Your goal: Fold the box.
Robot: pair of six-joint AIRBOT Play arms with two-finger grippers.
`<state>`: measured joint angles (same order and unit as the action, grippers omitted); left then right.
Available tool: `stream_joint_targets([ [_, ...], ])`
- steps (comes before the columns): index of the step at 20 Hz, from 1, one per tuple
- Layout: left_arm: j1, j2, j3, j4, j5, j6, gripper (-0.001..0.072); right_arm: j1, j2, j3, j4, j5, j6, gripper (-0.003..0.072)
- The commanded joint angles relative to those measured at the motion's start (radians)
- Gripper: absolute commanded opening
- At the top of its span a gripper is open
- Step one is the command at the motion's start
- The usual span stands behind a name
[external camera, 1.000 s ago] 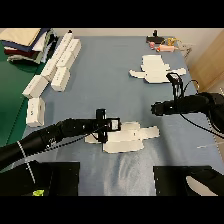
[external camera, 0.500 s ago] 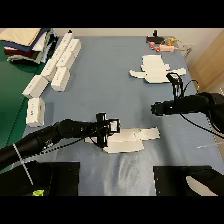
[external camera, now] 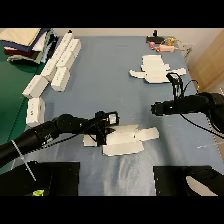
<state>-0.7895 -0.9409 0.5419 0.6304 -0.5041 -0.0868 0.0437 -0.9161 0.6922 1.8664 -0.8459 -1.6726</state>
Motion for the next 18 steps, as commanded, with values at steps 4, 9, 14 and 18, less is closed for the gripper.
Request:
stream_joint_targets([
  [4, 0.071, -0.039, 0.056, -0.01, -0.142, 0.001, 0.0014, 0.0, 0.001, 0.0, 0.001, 0.0, 0.0, 0.0242],
  [9, 0.066, -0.045, 0.058, -0.063, -0.143, 0.054, 0.0014, 0.0, 0.001, 0.0, 0.002, 0.0, 0.0, 0.0242],
  [14, 0.066, -0.058, 0.058, -0.063, -0.155, 0.054, 0.0014, 0.0, 0.001, 0.0, 0.008, 0.0, 0.0, 0.0242],
  [18, 0.066, -0.089, 0.058, -0.063, -0.184, 0.058, 0.0015, 0.0, 0.001, 0.0, 0.008, 0.0, 0.0, 0.0241],
])
